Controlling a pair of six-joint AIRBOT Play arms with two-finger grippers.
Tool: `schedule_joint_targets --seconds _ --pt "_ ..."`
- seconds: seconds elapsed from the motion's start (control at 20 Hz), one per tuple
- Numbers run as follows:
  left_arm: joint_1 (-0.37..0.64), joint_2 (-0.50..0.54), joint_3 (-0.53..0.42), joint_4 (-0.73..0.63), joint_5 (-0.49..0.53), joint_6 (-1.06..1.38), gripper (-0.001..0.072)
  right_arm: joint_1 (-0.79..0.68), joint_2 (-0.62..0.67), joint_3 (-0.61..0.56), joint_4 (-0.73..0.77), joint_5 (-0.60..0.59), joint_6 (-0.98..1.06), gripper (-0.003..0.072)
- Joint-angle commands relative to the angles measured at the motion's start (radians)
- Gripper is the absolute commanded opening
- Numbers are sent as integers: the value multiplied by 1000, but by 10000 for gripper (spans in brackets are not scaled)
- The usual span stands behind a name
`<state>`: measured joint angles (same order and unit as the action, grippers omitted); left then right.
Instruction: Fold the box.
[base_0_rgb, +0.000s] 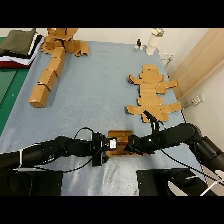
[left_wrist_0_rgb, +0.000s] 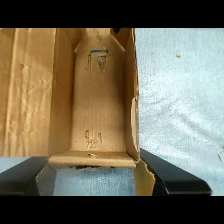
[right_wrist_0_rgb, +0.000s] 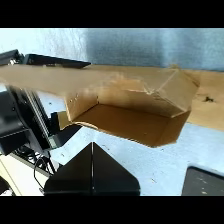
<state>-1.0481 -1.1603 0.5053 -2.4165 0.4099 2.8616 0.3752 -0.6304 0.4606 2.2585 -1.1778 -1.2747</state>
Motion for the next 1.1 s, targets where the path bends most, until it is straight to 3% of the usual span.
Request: schedule_joint_targets --seconds 0.0,1.05 --pt "0 0 7 0 -2 0 666 1 0 1 3 0 0 1" --pt "0 -32 17 0 -2 3 666 1 0 1 21 0 0 1"
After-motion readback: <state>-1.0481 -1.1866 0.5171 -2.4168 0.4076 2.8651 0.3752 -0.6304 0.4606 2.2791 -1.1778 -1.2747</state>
